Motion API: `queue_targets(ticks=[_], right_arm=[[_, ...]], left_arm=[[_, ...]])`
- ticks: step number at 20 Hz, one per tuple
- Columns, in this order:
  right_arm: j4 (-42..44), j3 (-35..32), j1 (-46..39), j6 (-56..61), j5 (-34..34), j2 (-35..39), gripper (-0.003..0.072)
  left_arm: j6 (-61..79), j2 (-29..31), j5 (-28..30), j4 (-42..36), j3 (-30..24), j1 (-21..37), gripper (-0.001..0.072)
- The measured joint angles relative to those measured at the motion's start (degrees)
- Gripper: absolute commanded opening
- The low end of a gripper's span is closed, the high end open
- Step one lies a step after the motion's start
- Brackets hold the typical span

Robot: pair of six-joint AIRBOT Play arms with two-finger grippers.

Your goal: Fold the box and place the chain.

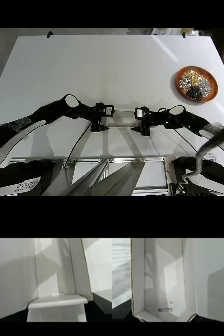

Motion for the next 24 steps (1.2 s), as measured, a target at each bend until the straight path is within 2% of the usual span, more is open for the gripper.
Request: queue_targets(ticks=[12,15,17,18,24], right_arm=[[-0.02,0.0,0.02,-0.04,0.02,0.0,0.0408],[-0.02,0.02,0.02,-0.04,-0.04,0.0,0.0408],[-0.02,0.02,0.02,-0.04,-0.04,0.0,0.0408],[-0.02,0.02,0.02,-0.04,-0.04,0.0,0.0408],[-0.02,0.02,0.02,-0.07,-0.02,0.0,0.0408]], left_arm=[[0.02,-0.44,2.84,-1.62,-3.28,-0.42,0.0674],[0.15,-0.46,3.74,-2.08,-3.41,-0.42,0.0431],[0.11,-0.46,3.72,-2.16,-3.43,-0.42,0.0176],[0.09,-0.46,3.69,-2.23,-3.45,-0.42,0.0134],[-0.04,-0.48,3.45,-2.43,-3.45,-0.42,0.0136]])
